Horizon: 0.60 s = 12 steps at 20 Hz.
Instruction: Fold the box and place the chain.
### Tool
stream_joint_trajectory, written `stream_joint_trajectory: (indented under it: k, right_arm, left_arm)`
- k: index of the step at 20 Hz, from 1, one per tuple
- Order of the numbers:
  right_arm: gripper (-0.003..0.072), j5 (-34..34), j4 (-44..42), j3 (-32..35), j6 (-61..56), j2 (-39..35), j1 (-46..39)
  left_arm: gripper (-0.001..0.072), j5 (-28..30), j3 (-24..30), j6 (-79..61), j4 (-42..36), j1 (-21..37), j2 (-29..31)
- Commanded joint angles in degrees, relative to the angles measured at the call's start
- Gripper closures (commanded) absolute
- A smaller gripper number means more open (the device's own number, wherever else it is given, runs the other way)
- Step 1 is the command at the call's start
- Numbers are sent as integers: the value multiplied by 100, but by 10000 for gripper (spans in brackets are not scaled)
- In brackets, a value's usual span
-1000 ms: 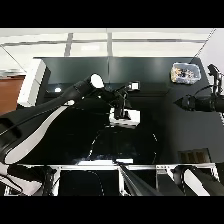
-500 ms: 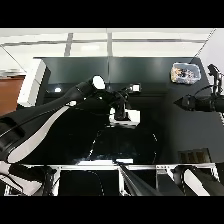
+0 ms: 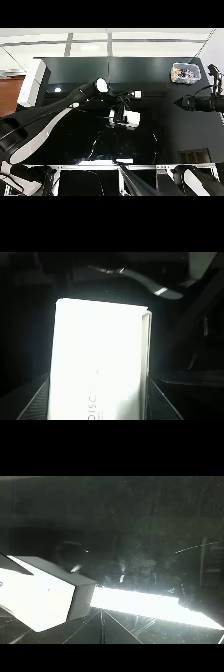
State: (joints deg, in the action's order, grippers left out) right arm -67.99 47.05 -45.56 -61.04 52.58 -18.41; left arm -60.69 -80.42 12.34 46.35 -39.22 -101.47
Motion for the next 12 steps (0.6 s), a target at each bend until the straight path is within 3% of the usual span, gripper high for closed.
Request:
stream_joint_trajectory:
  k: [1, 7, 8, 9, 10, 12]
  right_arm:
    - [668, 7, -2, 0, 0, -4, -4]
    - [668, 7, -4, 0, -2, -4, -4]
    - [668, -4, -2, 0, -4, -4, -2]
    - [667, -15, -4, 0, -2, -4, -4]
    - [668, -15, -4, 0, -4, -4, -2]
    - [667, -7, -4, 0, -2, -4, -4]
  left_arm:
    - [6, 361, -4, 9, 140, -160, -66]
    - [28, 522, -20, 656, 243, -428, -219]
    - [92, 511, -74, 844, 404, -459, -219]
    - [292, 450, -175, 1102, 660, -474, -219]
    - [359, 361, -302, 1392, 938, -468, -216]
    - [406, 271, -590, 2120, 1287, -317, -175]
